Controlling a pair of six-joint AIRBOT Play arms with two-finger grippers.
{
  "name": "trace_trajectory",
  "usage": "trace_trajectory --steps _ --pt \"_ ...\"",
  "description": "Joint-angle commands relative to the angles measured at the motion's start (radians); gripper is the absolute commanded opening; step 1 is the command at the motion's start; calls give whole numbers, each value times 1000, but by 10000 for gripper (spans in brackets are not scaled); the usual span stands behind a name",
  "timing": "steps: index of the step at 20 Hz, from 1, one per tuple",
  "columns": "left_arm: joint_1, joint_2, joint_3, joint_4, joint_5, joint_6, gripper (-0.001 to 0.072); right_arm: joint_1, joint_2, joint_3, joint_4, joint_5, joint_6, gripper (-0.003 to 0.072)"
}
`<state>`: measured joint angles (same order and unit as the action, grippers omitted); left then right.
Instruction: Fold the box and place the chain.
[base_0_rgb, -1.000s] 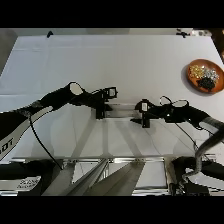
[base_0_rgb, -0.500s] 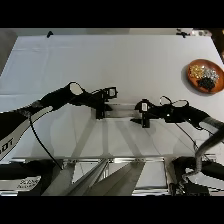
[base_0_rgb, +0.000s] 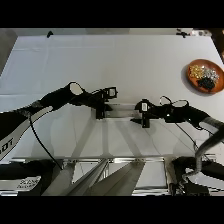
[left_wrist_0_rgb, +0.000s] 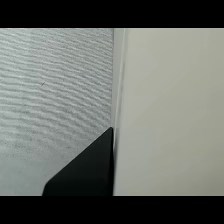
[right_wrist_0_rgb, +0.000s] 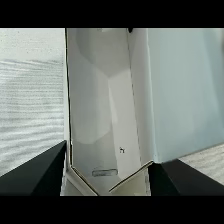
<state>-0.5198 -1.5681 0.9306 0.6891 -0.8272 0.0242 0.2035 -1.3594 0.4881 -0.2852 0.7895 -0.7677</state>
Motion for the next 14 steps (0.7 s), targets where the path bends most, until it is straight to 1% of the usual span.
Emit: trace_trajectory --steps 1,8,9,11,12,14 --pt "1 0 0 0 0 0 14 1 0 0 0 0 1 407" --pt "1 1 0 0 -8 0 15 1 0 0 0 0 0 407" --pt "1 1 0 0 -15 0 39 1 0 0 0 0 0 407" --pt "1 1 0 0 -27 0 200 1 0 0 0 0 0 407" --pt "2 1 0 0 -39 0 226 1 0 0 0 0 0 407" --pt "2 2 0 0 -60 0 226 1 0 0 0 2 0 407"
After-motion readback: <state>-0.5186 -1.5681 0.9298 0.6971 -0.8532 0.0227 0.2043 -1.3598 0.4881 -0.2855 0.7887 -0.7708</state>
